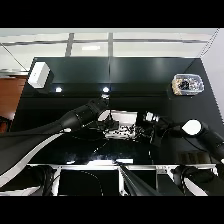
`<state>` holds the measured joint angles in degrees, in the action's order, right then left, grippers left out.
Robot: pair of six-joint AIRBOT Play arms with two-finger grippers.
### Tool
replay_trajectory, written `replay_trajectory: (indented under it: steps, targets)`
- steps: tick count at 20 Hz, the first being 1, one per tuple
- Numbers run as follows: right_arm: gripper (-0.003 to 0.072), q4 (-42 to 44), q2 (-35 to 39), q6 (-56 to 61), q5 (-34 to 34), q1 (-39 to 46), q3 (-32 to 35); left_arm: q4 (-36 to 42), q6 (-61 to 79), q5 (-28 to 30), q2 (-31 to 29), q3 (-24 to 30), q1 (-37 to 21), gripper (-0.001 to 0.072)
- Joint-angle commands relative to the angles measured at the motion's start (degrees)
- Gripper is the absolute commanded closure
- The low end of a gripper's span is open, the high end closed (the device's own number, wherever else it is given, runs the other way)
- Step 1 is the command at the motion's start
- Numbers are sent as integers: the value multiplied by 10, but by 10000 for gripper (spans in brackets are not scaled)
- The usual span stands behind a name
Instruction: Fold the box and place the chain.
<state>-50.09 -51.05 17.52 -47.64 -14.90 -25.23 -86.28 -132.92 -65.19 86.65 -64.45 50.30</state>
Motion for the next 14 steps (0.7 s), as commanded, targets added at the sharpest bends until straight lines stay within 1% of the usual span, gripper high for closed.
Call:
replay_trajectory:
  steps: [1, 5, 7, 9, 11, 14]
  targets:
    - [672, -64, 21, 160, -72, 6, -90, 0, 0, 0, 0, 0, 0, 679]
    - [672, -65, 36, 229, -187, 30, -215, 0, 0, 0, 0, 0, 0, 679]
    - [672, -59, 38, 260, -229, 33, -269, 0, 0, 0, 0, 0, 0, 679]
    - [672, -29, 39, 265, -263, 33, -313, 0, 0, 0, 0, 0, 0, 680]
    - [672, 18, 39, 273, -274, 33, -346, 0, 0, 0, 0, 0, 0, 679]
    - [672, 90, 39, 277, -274, 33, -374, 0, 0, 0, 0, 0, 0, 680]
